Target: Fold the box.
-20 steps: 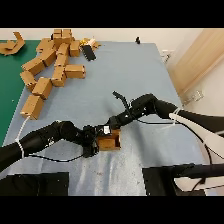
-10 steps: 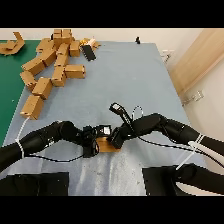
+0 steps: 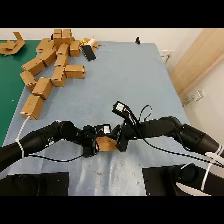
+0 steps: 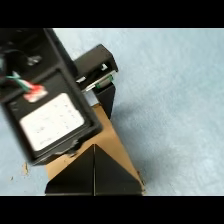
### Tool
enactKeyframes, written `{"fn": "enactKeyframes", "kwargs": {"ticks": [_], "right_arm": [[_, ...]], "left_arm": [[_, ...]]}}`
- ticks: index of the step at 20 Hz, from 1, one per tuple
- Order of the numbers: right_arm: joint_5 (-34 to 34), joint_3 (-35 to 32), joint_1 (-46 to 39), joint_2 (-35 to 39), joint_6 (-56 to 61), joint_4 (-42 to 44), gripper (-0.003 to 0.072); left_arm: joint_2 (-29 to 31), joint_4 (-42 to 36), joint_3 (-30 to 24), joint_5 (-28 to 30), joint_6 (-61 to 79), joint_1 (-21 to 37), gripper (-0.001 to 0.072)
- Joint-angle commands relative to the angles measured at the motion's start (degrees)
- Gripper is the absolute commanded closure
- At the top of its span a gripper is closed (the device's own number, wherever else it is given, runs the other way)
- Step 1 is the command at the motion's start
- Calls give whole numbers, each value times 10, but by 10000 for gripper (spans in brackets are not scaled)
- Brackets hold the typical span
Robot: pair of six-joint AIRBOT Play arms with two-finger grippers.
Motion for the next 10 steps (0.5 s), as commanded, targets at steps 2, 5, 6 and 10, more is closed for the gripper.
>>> {"fn": "enactKeyframes", "kwargs": {"ticks": [2,5,6,10], "right_arm": [[-33,-4,17,40,-41,-6,646],[-33,-20,35,34,-108,-13,338],[-33,-25,36,30,-133,-16,282],[-21,-28,36,6,-205,-26,266]], "left_arm": [[0,0,0,-1,1,0,185],[0,0,0,-1,1,0,184],[0,0,0,-1,1,0,185],[0,0,0,-1,1,0,185]]}}
